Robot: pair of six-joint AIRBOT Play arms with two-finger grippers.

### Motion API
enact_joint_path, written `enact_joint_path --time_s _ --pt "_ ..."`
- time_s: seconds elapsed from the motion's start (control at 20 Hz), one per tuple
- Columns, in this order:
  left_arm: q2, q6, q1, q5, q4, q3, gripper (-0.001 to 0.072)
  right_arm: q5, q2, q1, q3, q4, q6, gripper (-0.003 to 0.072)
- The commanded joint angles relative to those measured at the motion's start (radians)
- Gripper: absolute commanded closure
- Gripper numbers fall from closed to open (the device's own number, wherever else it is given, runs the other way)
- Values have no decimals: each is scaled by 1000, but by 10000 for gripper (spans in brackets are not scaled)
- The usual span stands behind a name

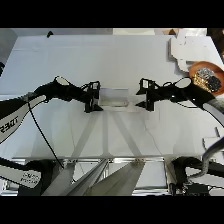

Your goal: Fold the box and place the chain.

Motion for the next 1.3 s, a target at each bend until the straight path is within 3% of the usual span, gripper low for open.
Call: enact_joint_path --time_s 0.0,0.05,0.1,0.35,0.5,0.8,1.0,1.25 --pt "0 0 0 -3 1 1 373 76 65 -22 1 -13 129 497" --pt "0 0 0 -3 1 1 373 103 83 -22 1 -13 148 651" --pt "0 0 0 -3 1 1 373 144 102 -21 1 -8 161 666" --pt "0 0 0 -3 1 1 373 187 130 28 1 113 277 673" --pt "0 0 0 -3 1 1 373 53 126 112 1 122 415 674" --pt "0 0 0 -3 1 1 373 -338 63 204 1 273 438 674" --pt "0 0 0 -3 1 1 373 -370 -33 212 1 387 440 674" --pt "0 0 0 -3 1 1 373 -389 -83 211 1 387 440 672"
